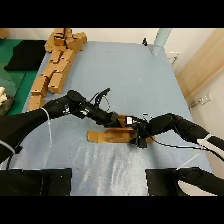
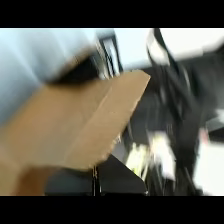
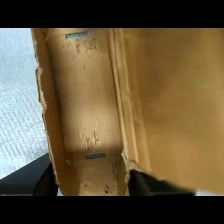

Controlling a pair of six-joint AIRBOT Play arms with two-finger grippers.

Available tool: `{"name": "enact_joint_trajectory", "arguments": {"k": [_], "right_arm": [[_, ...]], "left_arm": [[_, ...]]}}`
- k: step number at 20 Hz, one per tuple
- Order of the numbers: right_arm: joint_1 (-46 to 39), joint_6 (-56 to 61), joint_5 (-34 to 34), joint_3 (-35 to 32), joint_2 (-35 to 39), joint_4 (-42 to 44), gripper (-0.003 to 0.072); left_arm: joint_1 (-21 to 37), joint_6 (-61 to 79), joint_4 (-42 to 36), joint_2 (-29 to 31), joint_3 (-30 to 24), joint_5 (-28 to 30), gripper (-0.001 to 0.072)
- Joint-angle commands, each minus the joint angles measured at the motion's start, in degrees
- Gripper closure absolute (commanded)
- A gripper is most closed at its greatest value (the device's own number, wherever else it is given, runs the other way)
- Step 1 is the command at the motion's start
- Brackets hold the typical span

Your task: Fold the box.

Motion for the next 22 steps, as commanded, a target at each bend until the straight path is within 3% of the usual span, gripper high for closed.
{"name": "enact_joint_trajectory", "arguments": {"k": [1,6,15,19,22], "right_arm": [[0.04,0.00,0.00,-0.04,-0.02,0.00,0.0177],[0.04,0.00,0.00,-0.04,-0.02,0.00,0.0178],[0.04,0.00,0.00,-0.04,-0.02,0.00,0.0177],[0.04,0.00,0.00,-0.04,-0.02,0.00,0.0177],[0.04,0.00,0.00,-0.04,-0.02,0.00,0.0178]], "left_arm": [[-0.24,-1.01,-2.89,-3.69,1.25,11.89,0.0696],[-0.37,-13.25,11.58,-7.04,1.22,11.61,0.0697],[-0.87,-12.50,12.00,-6.80,3.28,13.18,0.0697],[-0.04,-2.91,12.52,-2.08,4.90,12.57,0.0698],[1.62,1.07,16.00,4.70,1.57,11.78,0.0698]]}}
